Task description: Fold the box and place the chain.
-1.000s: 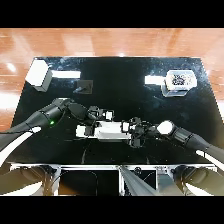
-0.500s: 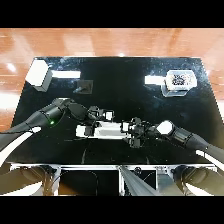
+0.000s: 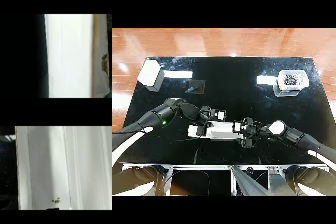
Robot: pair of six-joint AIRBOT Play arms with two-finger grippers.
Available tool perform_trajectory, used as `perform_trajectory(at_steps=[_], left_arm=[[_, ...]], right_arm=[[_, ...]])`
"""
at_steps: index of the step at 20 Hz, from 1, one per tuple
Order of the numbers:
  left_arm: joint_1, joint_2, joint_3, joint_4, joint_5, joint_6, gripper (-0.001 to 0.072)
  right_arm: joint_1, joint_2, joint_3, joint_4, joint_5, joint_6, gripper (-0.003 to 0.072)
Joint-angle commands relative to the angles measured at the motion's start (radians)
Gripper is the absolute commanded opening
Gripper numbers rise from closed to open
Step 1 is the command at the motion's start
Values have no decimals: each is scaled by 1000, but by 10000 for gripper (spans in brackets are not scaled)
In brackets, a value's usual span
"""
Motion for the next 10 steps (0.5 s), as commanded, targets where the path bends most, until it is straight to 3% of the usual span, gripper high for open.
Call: perform_trajectory(at_steps=[1, 10], left_arm=[[0, 0, 1, 0, 5, -20, 18], [0, 0, 1, -3, 55, -76, 17]], right_arm=[[0, 0, 0, 1, -1, 1, 627], [0, 0, 0, 0, -17, 1, 627]])
